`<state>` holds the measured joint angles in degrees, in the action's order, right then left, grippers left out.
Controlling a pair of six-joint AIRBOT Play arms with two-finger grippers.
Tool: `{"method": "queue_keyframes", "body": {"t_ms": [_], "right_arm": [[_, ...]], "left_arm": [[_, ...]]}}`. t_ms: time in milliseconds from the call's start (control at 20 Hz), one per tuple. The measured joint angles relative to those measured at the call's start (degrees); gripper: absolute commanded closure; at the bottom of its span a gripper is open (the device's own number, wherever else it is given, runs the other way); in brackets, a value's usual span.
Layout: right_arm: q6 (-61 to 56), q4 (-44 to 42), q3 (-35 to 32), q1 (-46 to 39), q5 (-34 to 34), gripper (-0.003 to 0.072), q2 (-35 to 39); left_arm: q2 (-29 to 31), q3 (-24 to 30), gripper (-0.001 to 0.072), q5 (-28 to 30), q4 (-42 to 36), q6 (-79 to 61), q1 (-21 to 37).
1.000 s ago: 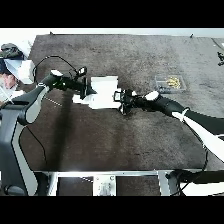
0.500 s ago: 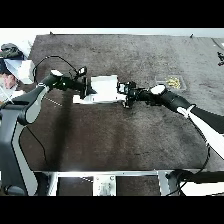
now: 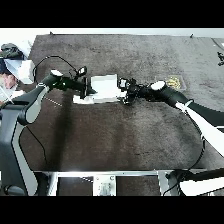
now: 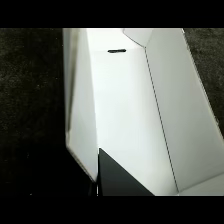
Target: Fold the box and place the chain.
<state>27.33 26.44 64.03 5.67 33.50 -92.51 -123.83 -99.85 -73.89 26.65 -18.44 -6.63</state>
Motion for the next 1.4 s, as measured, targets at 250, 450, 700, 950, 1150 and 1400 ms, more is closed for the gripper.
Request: {"method": "queue_keyframes", "body": {"t_ms": [250, 450, 700, 950, 1150, 1400], "right_arm": [[-3.4, 0.9, 4.4, -1.3, 3.5, 0.0028, -3.4], [-4.4, 2.5, 7.9, -2.9, 8.2, 0.0027, -5.5], [-5.9, 3.2, 14.4, -5.0, 15.8, 0.0027, -9.8], [-6.6, 4.1, 17.8, -5.7, 19.6, 0.0027, -12.4], [-7.6, 4.5, 21.6, -5.9, 23.0, 0.0028, -15.7], [-9.3, 4.7, 26.1, -6.0, 27.1, 0.0028, -19.4]], "left_arm": [[0.0, 0.0, 0.0697, 0.0, -0.1, 0.0, 0.0], [0.0, 0.0, 0.0697, 0.0, -0.1, 0.0, 0.0], [0.0, 0.0, 0.0697, 0.0, -0.1, 0.0, 0.0], [0.0, 0.0, 0.0697, 0.0, -0.1, 0.0, 0.0], [0.0, 0.0, 0.0697, 0.0, -0.2, 0.0, 0.0], [0.0, 0.0, 0.0697, 0.0, -0.2, 0.0, 0.0]]}}
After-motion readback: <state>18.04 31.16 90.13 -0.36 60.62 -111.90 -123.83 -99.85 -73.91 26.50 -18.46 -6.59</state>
